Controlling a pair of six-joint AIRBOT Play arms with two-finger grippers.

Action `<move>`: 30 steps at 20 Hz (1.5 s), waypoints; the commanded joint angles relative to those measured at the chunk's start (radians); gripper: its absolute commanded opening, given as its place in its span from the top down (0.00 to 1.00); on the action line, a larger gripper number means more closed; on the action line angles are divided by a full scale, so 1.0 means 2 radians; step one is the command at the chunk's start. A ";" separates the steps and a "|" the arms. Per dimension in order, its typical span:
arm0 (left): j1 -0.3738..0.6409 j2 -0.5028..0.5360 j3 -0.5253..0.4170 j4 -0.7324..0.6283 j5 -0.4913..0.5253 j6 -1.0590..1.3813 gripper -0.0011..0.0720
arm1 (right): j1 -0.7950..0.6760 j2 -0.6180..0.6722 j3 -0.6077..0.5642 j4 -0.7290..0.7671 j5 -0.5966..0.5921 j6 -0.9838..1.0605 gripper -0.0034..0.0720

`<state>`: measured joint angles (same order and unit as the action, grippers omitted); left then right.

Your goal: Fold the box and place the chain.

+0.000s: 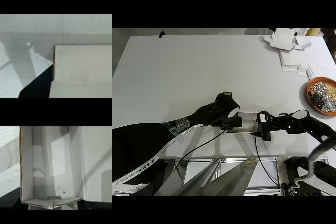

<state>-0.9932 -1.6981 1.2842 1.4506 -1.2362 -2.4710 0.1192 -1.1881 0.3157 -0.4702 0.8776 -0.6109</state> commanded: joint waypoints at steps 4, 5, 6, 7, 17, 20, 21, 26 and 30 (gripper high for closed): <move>0.024 0.039 0.000 -0.016 -0.014 0.094 0.86 | 0.000 0.000 0.000 0.000 0.000 0.000 0.45; 0.031 0.053 0.000 -0.022 -0.020 0.135 0.83 | 0.000 0.000 0.000 0.000 0.000 0.000 0.45; 0.039 0.067 0.000 -0.027 -0.021 0.159 0.71 | 0.000 0.000 0.000 0.000 0.000 0.000 0.45; 0.047 0.081 0.000 -0.034 -0.021 0.176 0.53 | 0.000 0.000 0.000 0.000 0.000 0.000 0.45; 0.165 0.269 -0.176 -0.132 0.009 0.640 0.17 | 0.000 0.000 0.000 0.000 0.000 0.000 0.45; 0.219 0.303 -0.276 -0.214 0.103 1.014 0.12 | 0.000 0.000 0.000 0.000 0.000 0.000 0.45; 0.232 0.300 -0.298 -0.250 0.121 1.128 0.12 | 0.000 0.000 0.000 0.000 0.000 0.000 0.45; 0.237 0.225 -0.325 -0.413 0.180 1.406 0.09 | 0.000 0.000 0.000 0.000 0.000 0.000 0.45; 0.233 0.173 -0.325 -0.513 0.207 1.417 0.03 | 0.000 0.000 0.000 0.000 0.000 0.000 0.45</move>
